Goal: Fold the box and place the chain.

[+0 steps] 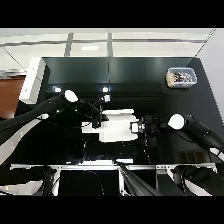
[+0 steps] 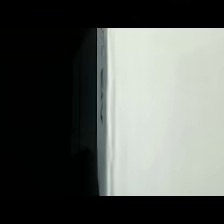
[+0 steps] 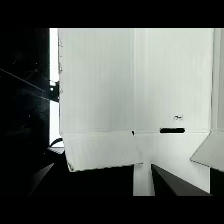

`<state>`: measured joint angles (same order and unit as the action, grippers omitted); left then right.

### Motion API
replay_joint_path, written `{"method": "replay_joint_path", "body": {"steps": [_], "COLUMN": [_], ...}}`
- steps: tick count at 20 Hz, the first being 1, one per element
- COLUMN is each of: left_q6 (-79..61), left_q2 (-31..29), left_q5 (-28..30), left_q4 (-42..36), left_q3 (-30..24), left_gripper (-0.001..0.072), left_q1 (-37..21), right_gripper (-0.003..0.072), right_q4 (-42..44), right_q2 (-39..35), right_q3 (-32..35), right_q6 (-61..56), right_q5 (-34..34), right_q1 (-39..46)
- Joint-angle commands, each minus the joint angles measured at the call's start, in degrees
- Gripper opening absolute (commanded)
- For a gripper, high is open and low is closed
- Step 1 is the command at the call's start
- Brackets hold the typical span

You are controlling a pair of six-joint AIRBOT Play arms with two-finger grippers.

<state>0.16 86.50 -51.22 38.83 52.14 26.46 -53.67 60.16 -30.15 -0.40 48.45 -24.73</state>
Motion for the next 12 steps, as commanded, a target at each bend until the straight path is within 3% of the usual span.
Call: {"method": "replay_joint_path", "body": {"steps": [1,3,9,12], "left_q6": [0.0,0.0,0.0,0.0], "left_q2": [0.0,0.0,0.0,0.0], "left_q5": [0.0,-0.1,-0.2,-0.2], "left_q4": [0.0,0.0,0.0,0.0], "left_q3": [0.0,0.0,0.0,0.0], "left_gripper": [0.0026,0.0026,0.0027,0.0027], "left_q1": [0.0,0.0,0.0,0.0], "right_gripper": [0.0711,0.0711,0.0711,0.0711], "right_q4": [3.3,8.0,6.5,13.4], "right_q2": [0.0,1.2,3.7,3.2], "right_q3": [0.3,0.3,0.3,-0.2], "right_q6": [0.5,1.6,3.7,3.1], "right_q5": [-2.1,-7.0,-7.8,-9.7], "right_q1": [-0.3,-1.0,-3.6,-2.7]}}
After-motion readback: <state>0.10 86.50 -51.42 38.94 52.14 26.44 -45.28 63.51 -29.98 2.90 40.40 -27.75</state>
